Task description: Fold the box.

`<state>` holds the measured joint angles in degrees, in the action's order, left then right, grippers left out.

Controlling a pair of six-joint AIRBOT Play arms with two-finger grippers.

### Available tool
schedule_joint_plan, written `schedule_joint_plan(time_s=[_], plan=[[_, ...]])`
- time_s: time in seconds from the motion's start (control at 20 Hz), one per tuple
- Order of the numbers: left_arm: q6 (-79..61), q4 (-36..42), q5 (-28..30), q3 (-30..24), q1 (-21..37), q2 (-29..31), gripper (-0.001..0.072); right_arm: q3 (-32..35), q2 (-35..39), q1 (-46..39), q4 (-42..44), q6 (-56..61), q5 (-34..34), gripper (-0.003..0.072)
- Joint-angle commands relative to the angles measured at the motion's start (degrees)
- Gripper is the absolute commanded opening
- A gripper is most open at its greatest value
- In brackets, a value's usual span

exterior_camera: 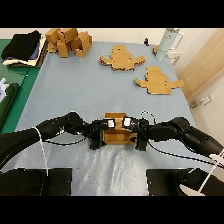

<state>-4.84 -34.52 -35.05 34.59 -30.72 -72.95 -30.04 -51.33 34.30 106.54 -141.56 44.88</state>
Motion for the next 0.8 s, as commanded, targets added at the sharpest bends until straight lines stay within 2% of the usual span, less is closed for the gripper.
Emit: schedule_joint_plan(time_s=[0.0, 0.1, 0.15, 0.45, 0.5, 0.6, 0.75], plan=[[-0.02, 0.0, 0.02, -0.02, 0.0, -0.02, 0.0438, 0.02, -1.01, 0.11, 4.85, -4.02, -1.9, 0.0258], [-0.02, 0.0, 0.02, 0.0, 0.0, -0.04, 0.0437, 0.02, -1.01, 0.11, 7.65, -6.88, -1.99, 0.0256], [-0.02, 0.0, 0.02, -0.02, 0.0, -0.04, 0.0437, 0.02, -1.14, 0.17, 8.7, -7.72, -2.01, 0.0204], [-0.02, 0.0, 0.02, -0.02, 0.0, -0.02, 0.0437, 0.0, -4.42, 1.88, 10.43, -10.69, -7.15, 0.0201], [-0.02, 0.0, 0.02, -0.02, 0.0, -0.04, 0.0437, 0.0, -5.11, 1.88, 10.47, -11.69, -7.5, 0.0235], [-0.02, 0.0, 0.02, -0.02, 0.0, -0.04, 0.0437, 0.0, -6.1, 1.88, 10.43, -13.03, -7.63, 0.05], [-0.02, 0.0, 0.02, -0.02, 0.0, -0.04, 0.0437, 0.0, -6.12, 1.84, 10.21, -13.0, -7.52, 0.0593]])
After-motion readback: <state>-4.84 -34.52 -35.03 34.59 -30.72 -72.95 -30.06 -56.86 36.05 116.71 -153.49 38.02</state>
